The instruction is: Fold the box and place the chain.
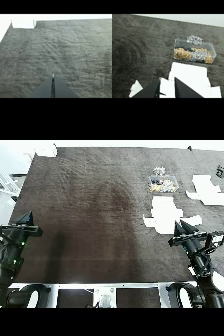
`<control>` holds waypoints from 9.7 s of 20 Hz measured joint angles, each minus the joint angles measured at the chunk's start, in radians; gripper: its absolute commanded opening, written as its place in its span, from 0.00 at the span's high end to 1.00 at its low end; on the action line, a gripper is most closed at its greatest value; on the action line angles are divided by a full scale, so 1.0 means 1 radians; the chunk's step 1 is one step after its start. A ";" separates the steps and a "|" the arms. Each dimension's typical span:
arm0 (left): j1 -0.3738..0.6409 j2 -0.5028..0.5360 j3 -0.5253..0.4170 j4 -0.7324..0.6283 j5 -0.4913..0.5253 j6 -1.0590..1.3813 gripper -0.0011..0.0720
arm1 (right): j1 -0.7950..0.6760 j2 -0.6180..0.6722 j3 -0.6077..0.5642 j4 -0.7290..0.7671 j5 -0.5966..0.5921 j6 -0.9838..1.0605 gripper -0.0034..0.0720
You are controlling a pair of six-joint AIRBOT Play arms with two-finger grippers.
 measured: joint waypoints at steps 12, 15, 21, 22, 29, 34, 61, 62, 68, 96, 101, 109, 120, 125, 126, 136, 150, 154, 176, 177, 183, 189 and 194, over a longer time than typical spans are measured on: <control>0.000 0.000 0.000 0.000 0.000 0.000 0.96 | 0.000 -0.105 0.161 -0.028 -0.080 0.010 0.44; 0.000 0.000 0.000 0.000 0.000 0.000 0.96 | -0.019 -0.266 0.270 -0.080 -0.111 0.011 0.44; 0.000 0.000 0.000 0.000 0.000 0.000 0.96 | -0.221 -0.664 0.484 -0.171 0.008 0.061 0.44; 0.000 0.000 0.000 0.000 0.000 0.000 0.96 | -0.278 -0.725 0.526 -0.219 0.068 0.114 0.44; 0.000 0.000 0.000 0.000 0.000 0.000 0.96 | -0.644 -1.058 0.898 -0.714 0.573 0.555 0.33; 0.000 0.000 0.000 0.000 0.000 0.000 0.96 | -0.763 -1.295 1.236 -0.862 0.897 0.690 0.33; 0.000 0.000 0.000 0.000 0.000 0.000 0.96 | -0.687 -1.970 1.799 -1.010 1.401 0.750 0.19; 0.000 0.000 0.000 0.000 0.000 0.000 0.96 | -0.679 -1.976 1.799 -1.019 1.404 0.750 0.19; 0.000 0.000 0.000 0.000 0.000 0.000 0.96 | -0.651 -1.999 1.800 -1.036 1.444 0.749 0.20; 0.000 0.000 0.000 0.000 0.000 0.000 0.96 | -0.414 -1.820 1.485 -0.717 1.500 0.822 0.95; 0.000 0.000 0.000 0.000 0.010 0.001 0.96 | -0.262 -1.710 1.304 -0.584 1.298 0.889 0.95; 0.000 0.000 0.000 0.000 0.085 0.003 0.96 | -0.014 -1.668 1.228 -0.534 1.012 0.963 0.95; 0.000 0.000 0.000 0.001 0.077 0.003 0.05 | 0.072 -1.666 1.222 -0.548 0.829 0.969 0.95; 0.000 -0.010 0.004 0.002 -0.002 0.005 0.20 | 0.092 -1.666 1.222 -0.579 0.797 0.959 0.95; 0.000 -0.018 0.010 0.003 -0.024 0.011 0.20 | 0.095 -1.666 1.222 -0.586 0.788 0.957 0.95; 0.000 -0.514 0.285 0.006 -0.328 0.058 0.20 | 0.121 -1.666 1.222 -0.607 0.745 0.885 0.95; -0.088 -1.410 1.122 0.355 -0.760 -0.348 0.20 | 0.128 -1.666 1.221 -0.579 0.713 0.912 0.95; -0.126 -1.545 1.305 0.438 -0.835 -0.466 0.20 | 0.128 -1.666 1.218 -0.565 0.702 0.927 0.95; -0.196 -1.960 1.864 0.586 -1.121 -0.782 0.21 | 0.129 -1.666 1.215 -0.554 0.695 0.925 0.95; -0.203 -1.960 1.865 0.591 -1.120 -0.783 0.21 | 0.129 -1.666 1.215 -0.554 0.695 0.925 0.95; -0.230 -1.976 1.868 0.592 -1.118 -0.784 0.21 | 0.129 -1.666 1.215 -0.554 0.695 0.925 0.95; -0.244 -2.007 1.868 0.535 -1.115 -0.748 0.22 | 0.129 -1.666 1.215 -0.554 0.695 0.925 0.95; -0.248 -2.018 1.868 0.517 -1.103 -0.734 0.27 | 0.129 -1.666 1.215 -0.555 0.695 0.925 0.95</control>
